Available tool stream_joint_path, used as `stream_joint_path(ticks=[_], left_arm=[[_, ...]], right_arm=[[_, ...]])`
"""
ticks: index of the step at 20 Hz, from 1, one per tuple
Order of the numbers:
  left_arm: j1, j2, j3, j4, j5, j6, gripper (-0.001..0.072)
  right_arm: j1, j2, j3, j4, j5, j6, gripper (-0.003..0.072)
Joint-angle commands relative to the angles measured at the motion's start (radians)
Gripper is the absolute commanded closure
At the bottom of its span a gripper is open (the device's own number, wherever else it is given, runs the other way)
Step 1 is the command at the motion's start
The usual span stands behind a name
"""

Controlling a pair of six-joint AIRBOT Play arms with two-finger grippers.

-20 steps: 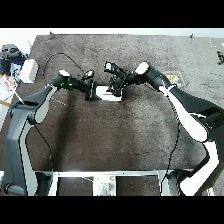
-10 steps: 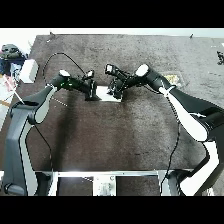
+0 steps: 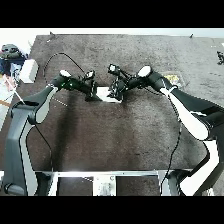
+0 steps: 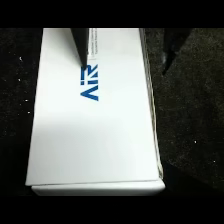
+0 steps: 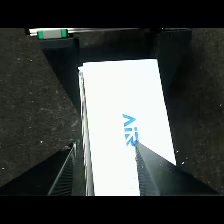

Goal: Fold the box and place the chain.

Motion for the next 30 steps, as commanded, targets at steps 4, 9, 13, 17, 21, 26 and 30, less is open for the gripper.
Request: stream_joint_path(ticks=[4,9,13,17,21,26,30], left_arm=[[0.002,0.000,0.000,0.000,0.005,0.000,0.0184],[0.002,0.000,0.000,0.000,0.005,0.000,0.0184],[0.002,0.000,0.000,0.000,0.005,0.000,0.0184],[0.002,0.000,0.000,0.000,0.005,0.000,0.0185],[0.002,0.000,0.000,0.000,0.006,0.000,0.0184],[0.002,0.000,0.000,0.000,0.006,0.000,0.0184],[0.002,0.000,0.000,0.000,0.006,0.000,0.0184]], right_arm=[[-0.045,0.001,0.002,0.209,0.014,-0.066,0.0265],[-0.071,0.001,0.002,0.294,0.092,-0.060,0.0677],[-0.071,-0.019,-0.006,0.234,0.100,0.041,0.0677],[-0.071,-0.058,-0.006,0.198,0.100,0.125,0.0677],[-0.071,-0.091,-0.006,0.118,0.121,0.218,0.0677],[-0.072,-0.095,-0.006,0.068,0.114,0.235,0.0677],[-0.072,-0.095,-0.006,0.059,0.069,0.235,0.0678]])
